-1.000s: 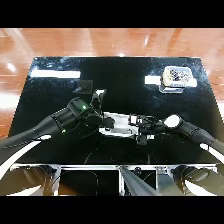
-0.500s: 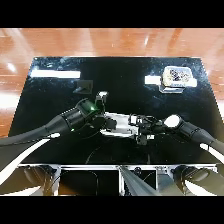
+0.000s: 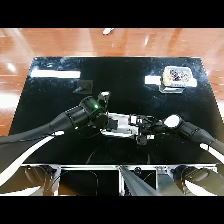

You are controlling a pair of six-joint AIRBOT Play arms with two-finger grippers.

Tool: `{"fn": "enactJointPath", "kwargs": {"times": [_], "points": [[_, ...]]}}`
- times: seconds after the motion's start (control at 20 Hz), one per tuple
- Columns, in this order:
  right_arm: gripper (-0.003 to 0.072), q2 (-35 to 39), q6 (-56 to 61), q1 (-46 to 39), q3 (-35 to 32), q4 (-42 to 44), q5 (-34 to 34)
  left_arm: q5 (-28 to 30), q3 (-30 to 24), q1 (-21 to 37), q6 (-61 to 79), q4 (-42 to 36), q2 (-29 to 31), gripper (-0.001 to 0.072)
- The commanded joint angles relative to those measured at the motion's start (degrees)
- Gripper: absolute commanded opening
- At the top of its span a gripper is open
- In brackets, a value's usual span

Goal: Fold the box and place the chain.

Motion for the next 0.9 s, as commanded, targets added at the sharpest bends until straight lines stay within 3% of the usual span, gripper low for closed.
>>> {"fn": "enactJointPath", "kwargs": {"times": [0.0, 0.1, 0.85], "points": [[0.0551, 0.0, 0.0, 0.0, 0.0, 0.0, 0.0, 1.9, 0.9, -0.5, -0.9, 0.0, -0.9, 0.0423], [0.0551, 0.0, 0.0, 0.0, 0.0, 0.0, 0.0, 3.4, 1.5, -1.4, -0.9, 0.1, -2.0, 0.0354], [0.0551, 0.0, 0.0, 0.0, 0.0, 0.0, 0.0, 3.3, 3.0, -2.3, -5.4, 5.7, -4.2, 0.0347]]}}
